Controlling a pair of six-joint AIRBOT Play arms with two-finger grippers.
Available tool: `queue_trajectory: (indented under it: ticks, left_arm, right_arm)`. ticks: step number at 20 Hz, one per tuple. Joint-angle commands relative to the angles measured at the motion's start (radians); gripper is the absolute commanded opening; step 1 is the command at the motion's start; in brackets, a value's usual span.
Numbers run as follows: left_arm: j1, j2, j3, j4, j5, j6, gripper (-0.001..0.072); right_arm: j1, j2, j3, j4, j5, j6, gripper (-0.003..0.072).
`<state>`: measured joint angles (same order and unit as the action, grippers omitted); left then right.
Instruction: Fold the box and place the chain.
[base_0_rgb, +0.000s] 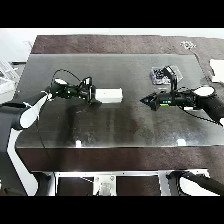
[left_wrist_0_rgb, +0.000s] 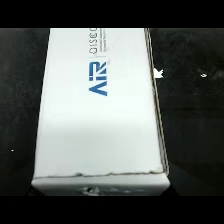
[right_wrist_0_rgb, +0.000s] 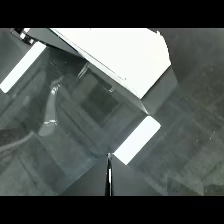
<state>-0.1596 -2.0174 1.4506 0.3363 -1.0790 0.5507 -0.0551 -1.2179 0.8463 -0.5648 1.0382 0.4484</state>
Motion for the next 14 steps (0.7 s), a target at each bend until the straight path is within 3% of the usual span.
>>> queue_trajectory:
  ticks: [1,2,3,7,12,14]
  left_arm:
    - [0.0,0.001,0.002,-0.031,-0.01,-0.001,0.0477]
    - [0.003,0.006,0.002,-0.033,-0.008,0.0,0.0178]
    - [0.008,0.012,0.002,-0.033,0.0,0.0,0.0023]
    - [0.01,0.063,0.005,-0.011,0.072,-0.133,0.0018]
    - [0.035,0.203,0.004,0.269,0.209,-0.533,0.0015]
    - [0.097,0.267,-0.013,0.282,0.231,-0.628,0.0014]
  right_arm:
    - [-0.004,0.004,-0.013,-0.001,-0.002,0.019,0.0009]
    - [-0.005,0.004,-0.013,-0.001,-0.002,0.023,0.0009]
    - [-0.004,0.004,-0.013,-0.001,-0.002,0.024,0.0009]
    - [-0.005,0.004,-0.013,-0.001,-0.002,0.036,0.0009]
    - [-0.004,0.004,-0.013,0.0,-0.002,0.046,0.001]
    - [-0.004,0.004,-0.013,0.0,-0.002,0.047,0.0009]
